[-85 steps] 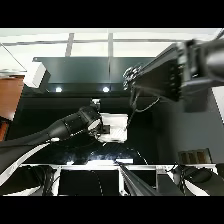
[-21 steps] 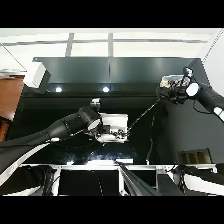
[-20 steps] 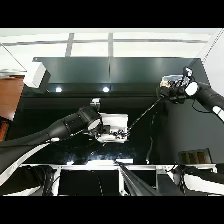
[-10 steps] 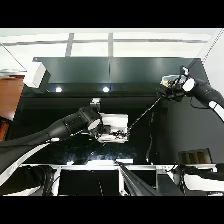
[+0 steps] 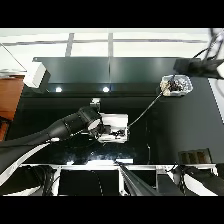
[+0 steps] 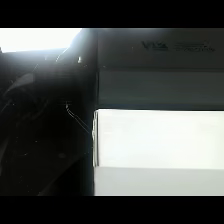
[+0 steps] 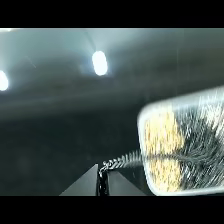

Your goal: Fold the box and place the chain.

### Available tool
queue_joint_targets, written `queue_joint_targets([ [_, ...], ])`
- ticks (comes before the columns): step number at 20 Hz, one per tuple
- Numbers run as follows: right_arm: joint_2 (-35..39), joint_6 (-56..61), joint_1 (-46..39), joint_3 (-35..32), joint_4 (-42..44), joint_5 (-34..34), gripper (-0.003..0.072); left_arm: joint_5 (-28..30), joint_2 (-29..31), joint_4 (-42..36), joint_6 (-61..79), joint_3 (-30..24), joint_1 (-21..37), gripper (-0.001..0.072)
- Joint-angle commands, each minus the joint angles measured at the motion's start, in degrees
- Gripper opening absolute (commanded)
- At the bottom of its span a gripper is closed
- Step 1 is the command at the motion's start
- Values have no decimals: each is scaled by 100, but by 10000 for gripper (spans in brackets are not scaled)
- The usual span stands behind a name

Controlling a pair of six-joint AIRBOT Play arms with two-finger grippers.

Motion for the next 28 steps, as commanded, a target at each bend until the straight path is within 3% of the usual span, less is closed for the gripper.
queue_joint_targets([
  [1,837,-400,107,570,15,675,33,-26,-2,2,0,-2,0,31],
  [8,1585,-931,754,2118,833,1838,33,20,-2,4,-2,-2,0,31],
  [13,1587,-1128,1270,2905,1694,1838,33,17,-2,2,0,-2,0,31],
  [19,1414,-1145,1989,2811,2216,2404,33,24,-2,4,0,-2,0,31],
  [24,1340,-1064,2715,2013,2468,2341,33,17,-2,2,0,-2,-4,31],
  [28,1320,-922,2743,1493,2144,2361,33,17,-2,2,0,-2,-4,31],
])
